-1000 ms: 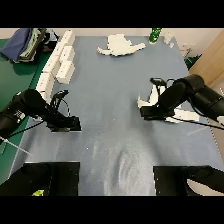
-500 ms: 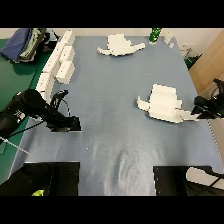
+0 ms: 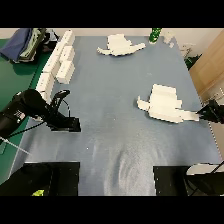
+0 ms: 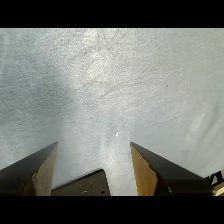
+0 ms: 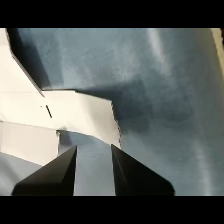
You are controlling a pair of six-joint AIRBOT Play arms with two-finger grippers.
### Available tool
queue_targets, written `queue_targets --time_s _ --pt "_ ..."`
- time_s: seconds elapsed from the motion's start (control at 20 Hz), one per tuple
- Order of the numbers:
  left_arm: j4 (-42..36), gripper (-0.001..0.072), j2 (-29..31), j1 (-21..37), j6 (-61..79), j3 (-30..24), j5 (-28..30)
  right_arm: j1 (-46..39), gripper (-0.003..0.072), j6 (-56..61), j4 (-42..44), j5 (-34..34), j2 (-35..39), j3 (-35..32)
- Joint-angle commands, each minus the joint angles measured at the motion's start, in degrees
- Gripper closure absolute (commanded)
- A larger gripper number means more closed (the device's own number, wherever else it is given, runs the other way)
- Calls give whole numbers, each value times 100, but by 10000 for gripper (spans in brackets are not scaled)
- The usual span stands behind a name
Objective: Fold the box.
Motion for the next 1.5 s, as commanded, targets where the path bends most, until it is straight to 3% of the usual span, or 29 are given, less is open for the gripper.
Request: queue_targets --time_s 0.0,0.2,1.0,1.1,1.15,1.2,1.25,1.45 --pt "-9 22 -2 2 131 4 2 -105 347 -254 35 42 -192 433" --pt "-11 22 -4 2 131 4 66 -111 347 -352 -186 236 -291 566" --pt "-35 22 -7 0 131 4 118 374 347 -688 514 -297 -1104 555" --pt "-57 22 -7 0 131 4 205 634 424 -734 813 -299 -1104 562" --pt "-96 22 -7 -2 131 4 238 780 425 -761 894 -299 -1104 564" --pt "-162 23 -7 0 131 4 260 942 497 -793 901 -302 -1102 562" --pt "-214 22 -4 -2 131 4 264 1121 660 -793 901 -304 -1097 564" --pt "-498 22 -7 -2 129 4 295 1862 683 -636 1051 -431 -1095 562"
